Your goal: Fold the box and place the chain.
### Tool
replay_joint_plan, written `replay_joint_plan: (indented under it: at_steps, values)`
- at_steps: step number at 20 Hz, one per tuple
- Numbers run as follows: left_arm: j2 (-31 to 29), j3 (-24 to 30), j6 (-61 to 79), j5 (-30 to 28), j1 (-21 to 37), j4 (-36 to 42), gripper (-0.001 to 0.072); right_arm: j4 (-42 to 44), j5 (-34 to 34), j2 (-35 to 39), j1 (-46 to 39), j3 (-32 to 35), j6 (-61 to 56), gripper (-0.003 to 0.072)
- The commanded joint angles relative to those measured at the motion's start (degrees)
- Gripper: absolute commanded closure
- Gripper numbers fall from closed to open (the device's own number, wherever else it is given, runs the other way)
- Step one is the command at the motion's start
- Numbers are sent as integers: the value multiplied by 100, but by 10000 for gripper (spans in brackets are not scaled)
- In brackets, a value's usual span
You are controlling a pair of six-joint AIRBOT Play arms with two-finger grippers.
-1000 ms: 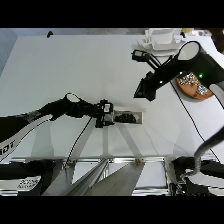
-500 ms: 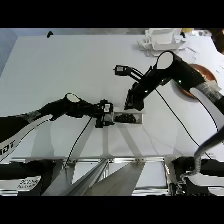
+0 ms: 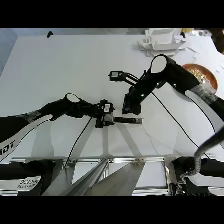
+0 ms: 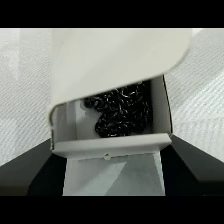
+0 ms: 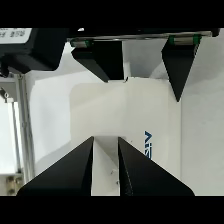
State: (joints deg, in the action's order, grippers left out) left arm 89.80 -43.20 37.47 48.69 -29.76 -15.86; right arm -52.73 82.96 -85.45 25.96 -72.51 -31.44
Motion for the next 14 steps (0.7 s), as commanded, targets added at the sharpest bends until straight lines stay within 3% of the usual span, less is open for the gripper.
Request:
replay_joint_plan:
  at_steps: [1,5,7,14]
  values:
    - [-4,-4,2,0,2,0,623,-61,-7,-4,17,4,0,509]
    - [-4,-4,0,-2,2,0,623,-260,-227,9,-57,4,15,481]
    - [-4,-4,2,0,2,0,623,-470,-503,90,50,9,48,428]
    - [-4,-4,0,-2,2,0,623,-479,-708,389,356,247,345,428]
